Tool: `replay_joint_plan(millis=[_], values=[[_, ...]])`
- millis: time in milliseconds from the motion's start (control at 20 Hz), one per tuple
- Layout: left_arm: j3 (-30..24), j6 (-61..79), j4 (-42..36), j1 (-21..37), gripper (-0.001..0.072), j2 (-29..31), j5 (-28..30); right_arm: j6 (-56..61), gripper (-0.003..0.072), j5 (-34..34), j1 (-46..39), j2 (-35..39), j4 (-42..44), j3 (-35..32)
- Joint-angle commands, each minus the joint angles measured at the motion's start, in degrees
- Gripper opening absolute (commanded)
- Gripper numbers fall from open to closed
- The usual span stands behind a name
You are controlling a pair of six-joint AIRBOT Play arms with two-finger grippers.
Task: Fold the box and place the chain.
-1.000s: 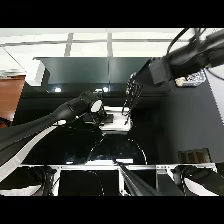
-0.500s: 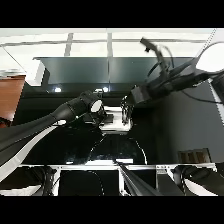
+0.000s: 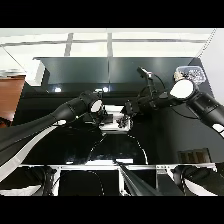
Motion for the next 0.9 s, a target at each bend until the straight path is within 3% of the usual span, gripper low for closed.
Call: replay_joint_plan(millis=[0, 200, 400, 450, 500, 700, 750, 850], values=[[0.0, 0.0, 0.0, 0.0, 0.0029, 0.0, 0.0, -0.8, 0.0330, 2.2, -2.6, 0.7, -0.3, -1.7], [0.0, 0.0, 0.0, 0.0, 0.0029, 0.0, 0.0, -6.0, 0.0330, 8.2, -11.5, 5.4, -8.4, -3.1], [0.0, 0.0, 0.0, 0.0, 0.0029, 0.0, 0.0, -20.6, 0.0333, 0.6, -14.1, 8.1, -14.3, -13.9], [0.0, 0.0, 0.0, 0.0, 0.0029, 0.0, 0.0, -24.0, 0.0550, -3.7, -13.6, 8.1, -13.6, -17.1], [0.0, 0.0, 0.0, 0.0, 0.0029, 0.0, 0.1, -28.7, 0.0720, -8.5, -12.5, 7.9, -12.8, -20.2], [0.0, 0.0, 0.0, 0.0, 0.0029, 0.0, 0.1, -56.2, 0.0720, -19.8, -5.0, 5.9, -12.8, -26.5], [0.0, 0.0, 0.0, 0.0, 0.0029, 0.0, 0.0, -65.4, 0.0720, -21.4, -3.8, 5.1, -9.1, -26.5], [0.0, 0.0, 0.0, 0.0, 0.0029, 0.0, 0.1, -82.5, 0.0720, -23.7, -4.2, 2.4, 8.2, -26.3]])
